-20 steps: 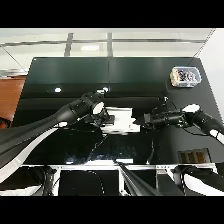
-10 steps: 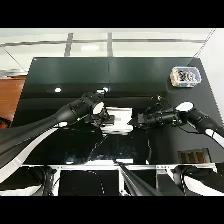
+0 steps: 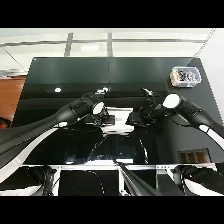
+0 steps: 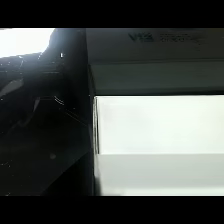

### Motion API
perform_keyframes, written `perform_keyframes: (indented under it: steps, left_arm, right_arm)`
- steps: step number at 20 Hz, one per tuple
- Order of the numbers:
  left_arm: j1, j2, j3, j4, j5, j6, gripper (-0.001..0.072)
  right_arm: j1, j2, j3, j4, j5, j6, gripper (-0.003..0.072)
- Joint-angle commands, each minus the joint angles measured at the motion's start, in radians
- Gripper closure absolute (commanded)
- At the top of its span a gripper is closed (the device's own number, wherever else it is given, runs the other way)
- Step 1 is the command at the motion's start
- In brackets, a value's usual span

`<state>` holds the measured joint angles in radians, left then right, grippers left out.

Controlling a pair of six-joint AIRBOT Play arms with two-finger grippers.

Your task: Fold the box and place the chain.

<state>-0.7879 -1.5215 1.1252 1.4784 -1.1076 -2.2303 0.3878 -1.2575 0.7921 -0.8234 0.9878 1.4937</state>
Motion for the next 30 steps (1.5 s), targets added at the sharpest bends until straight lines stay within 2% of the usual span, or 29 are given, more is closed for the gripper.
perform_keyframes:
  steps: [1, 4, 5, 6, 12, 20, 21, 22, 24, 29, 30]
  left_arm:
    - [0.0, 0.0, 0.001, -0.002, 0.0, 0.0, 0.0683]
    - [0.0, 0.0, 0.001, -0.002, 0.0, 0.0, 0.0683]
    - [0.0, 0.0, 0.001, -0.002, 0.002, 0.0, 0.0683]
    - [0.0, 0.0, 0.001, -0.002, 0.003, 0.0, 0.0683]
    - [0.0, 0.0, 0.001, -0.002, 0.004, 0.0, 0.0683]
    - [0.0, 0.0, 0.001, 0.005, 0.003, 0.0, 0.0683]
    - [0.0, 0.0, 0.001, 0.005, 0.003, 0.0, 0.0683]
    - [0.0, 0.0, 0.001, 0.005, 0.003, 0.0, 0.0683]
    - [0.0, 0.0, 0.001, 0.005, 0.003, 0.0, 0.0683]
    - [0.0, 0.0, 0.001, 0.005, 0.003, 0.0, 0.0683]
    - [0.0, 0.0, 0.001, 0.005, 0.003, 0.0, 0.0683]
  right_arm:
    - [0.098, -0.002, 0.079, -0.29, -0.003, 0.282, 0.0212]
    - [0.161, -0.021, 0.119, -0.415, 0.039, 0.434, 0.0212]
    - [0.181, -0.036, 0.132, -0.45, 0.056, 0.471, 0.024]
    - [0.203, -0.053, 0.144, -0.476, 0.067, 0.501, 0.0314]
    - [0.303, -0.117, 0.192, -0.612, 0.09, 0.693, 0.0314]
    - [0.311, -0.186, 0.254, -0.625, 0.171, 0.737, 0.0322]
    - [0.311, -0.188, 0.254, -0.624, 0.172, 0.74, 0.0388]
    - [0.311, -0.188, 0.254, -0.621, 0.169, 0.74, 0.0513]
    - [0.31, -0.189, 0.254, -0.6, 0.151, 0.74, 0.0682]
    - [0.31, -0.189, 0.254, -0.58, 0.132, 0.739, 0.0673]
    - [0.31, -0.189, 0.254, -0.58, 0.131, 0.739, 0.0513]
